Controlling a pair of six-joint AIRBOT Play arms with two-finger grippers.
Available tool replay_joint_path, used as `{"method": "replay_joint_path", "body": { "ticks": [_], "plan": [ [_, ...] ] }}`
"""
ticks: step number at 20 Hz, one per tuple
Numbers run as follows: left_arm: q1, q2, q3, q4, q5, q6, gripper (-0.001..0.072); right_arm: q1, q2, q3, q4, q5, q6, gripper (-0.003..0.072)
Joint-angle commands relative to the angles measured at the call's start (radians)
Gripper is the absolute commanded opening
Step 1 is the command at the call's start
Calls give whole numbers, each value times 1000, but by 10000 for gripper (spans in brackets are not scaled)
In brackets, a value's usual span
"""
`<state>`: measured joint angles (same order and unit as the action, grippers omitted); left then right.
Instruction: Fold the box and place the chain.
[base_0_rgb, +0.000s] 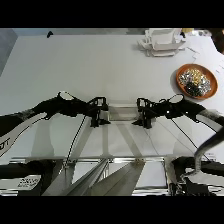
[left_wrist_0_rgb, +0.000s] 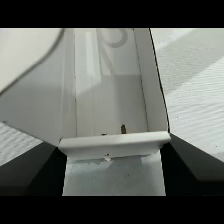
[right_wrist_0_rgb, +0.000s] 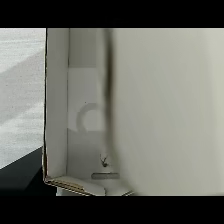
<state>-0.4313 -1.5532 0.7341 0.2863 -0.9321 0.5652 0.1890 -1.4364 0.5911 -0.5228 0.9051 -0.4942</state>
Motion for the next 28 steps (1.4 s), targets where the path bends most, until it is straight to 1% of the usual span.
{"method": "replay_joint_path", "body": {
  "ticks": [1, 18, 20, 23, 24, 25, 26, 28],
  "plan": [
    [0, 0, 0, -2, 8, -2, 142, 1, 1, 1, 0, 0, -1, 349],
    [0, 0, 0, -2, 8, -1, 141, 1, 1, 1, 0, 0, -1, 349],
    [0, 0, 0, -2, 8, -2, 141, 0, 1, 1, -1, -16, -11, 343],
    [0, 0, 0, -2, 8, -1, 141, 0, 1, 1, 4, 21, -11, 342],
    [0, 0, 0, -2, 8, -1, 141, 0, 1, 1, 4, 31, -11, 353],
    [0, 0, 0, -2, 8, -1, 141, 0, 1, 1, 3, 26, 3, 543],
    [0, 0, 0, -2, 8, -1, 141, 0, 1, 1, 4, 15, 24, 698],
    [0, 0, 0, -2, 8, -1, 141, 0, 14, 1, -15, 11, 65, 696]
  ]
}}
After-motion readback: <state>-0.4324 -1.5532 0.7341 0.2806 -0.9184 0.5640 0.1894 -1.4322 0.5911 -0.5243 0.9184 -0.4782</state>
